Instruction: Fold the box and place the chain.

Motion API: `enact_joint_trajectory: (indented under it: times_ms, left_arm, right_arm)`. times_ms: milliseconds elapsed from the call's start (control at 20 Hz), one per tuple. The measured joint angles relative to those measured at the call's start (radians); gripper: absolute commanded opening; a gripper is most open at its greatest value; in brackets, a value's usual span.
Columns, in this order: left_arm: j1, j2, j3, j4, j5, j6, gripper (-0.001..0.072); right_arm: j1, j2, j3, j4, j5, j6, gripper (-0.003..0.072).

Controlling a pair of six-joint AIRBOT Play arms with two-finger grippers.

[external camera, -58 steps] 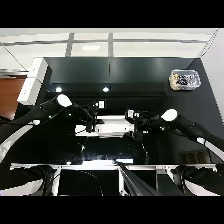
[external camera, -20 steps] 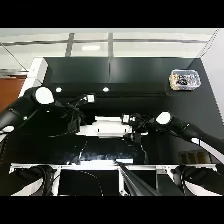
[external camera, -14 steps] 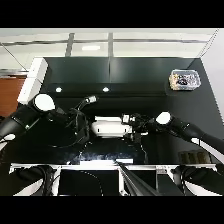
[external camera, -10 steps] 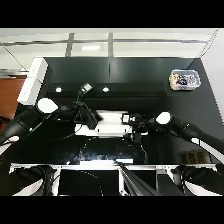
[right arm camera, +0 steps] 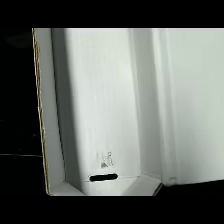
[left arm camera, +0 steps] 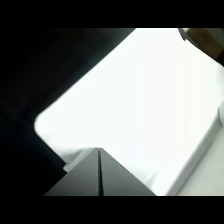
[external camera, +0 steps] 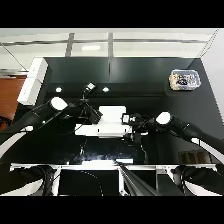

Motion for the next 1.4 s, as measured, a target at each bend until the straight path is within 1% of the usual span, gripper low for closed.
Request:
enact_joint_trajectory:
  times_ms: [150, 300, 400, 500, 550, 600, 650, 700, 750, 800, 900, 1050, 1200, 1350, 1400]
  left_arm:
    - [0.000, -0.014, 0.031, 0.058, -0.069, 0.000, 0.0025]
    - [0.016, -0.001, 0.100, 0.176, -0.171, -0.060, 0.0025]
    - [0.047, 0.042, 0.137, 0.289, -0.236, -0.117, 0.0025]
    - [0.104, 0.109, 0.144, 0.378, -0.285, -0.150, 0.0025]
    - [0.147, 0.147, 0.129, 0.396, -0.298, -0.148, 0.0025]
    - [0.193, 0.182, 0.106, 0.377, -0.311, -0.115, 0.0026]
    - [0.240, 0.212, 0.072, 0.317, -0.319, -0.051, 0.0076]
    - [0.275, 0.235, 0.037, 0.238, -0.344, 0.031, 0.0334]
    - [0.299, 0.251, 0.000, 0.164, -0.373, 0.138, 0.0568]
    - [0.310, 0.261, -0.035, 0.113, -0.382, 0.244, 0.0707]
    - [0.307, 0.263, -0.094, 0.049, -0.384, 0.434, 0.0706]
    - [0.258, 0.227, -0.142, 0.011, -0.334, 0.606, 0.0700]
    - [0.200, 0.176, -0.159, -0.001, -0.270, 0.706, 0.0699]
    - [0.156, 0.140, -0.166, -0.006, -0.219, 0.755, 0.0697]
    - [0.146, 0.131, -0.167, -0.004, -0.206, 0.764, 0.0680]
  right_arm:
    - [0.000, 0.000, 0.000, 0.000, 0.000, 0.000, 0.0424]
    - [0.000, 0.000, 0.000, 0.001, 0.000, 0.001, 0.0424]
    - [0.000, 0.000, 0.000, 0.002, 0.000, 0.002, 0.0424]
    - [0.000, 0.000, 0.000, 0.002, 0.000, 0.002, 0.0424]
    - [0.000, 0.000, 0.000, 0.002, 0.000, 0.002, 0.0424]
    - [0.000, 0.000, 0.000, 0.002, 0.000, 0.002, 0.0424]
    - [0.000, 0.000, 0.000, 0.002, 0.000, 0.002, 0.0424]
    - [0.000, 0.000, 0.000, 0.002, 0.000, 0.002, 0.0424]
    - [0.000, 0.000, 0.000, 0.002, 0.000, 0.002, 0.0424]
    - [0.000, 0.000, 0.000, 0.001, 0.000, 0.002, 0.0424]
    - [0.000, 0.000, 0.000, 0.001, 0.000, 0.002, 0.0424]
    - [0.000, 0.000, 0.000, 0.001, 0.000, 0.001, 0.0424]
    - [0.000, 0.000, 0.000, 0.001, 0.000, 0.001, 0.0424]
    - [0.000, 0.000, 0.000, 0.001, 0.000, 0.001, 0.0424]
    - [0.000, 0.000, 0.000, 0.001, 0.000, 0.001, 0.0424]
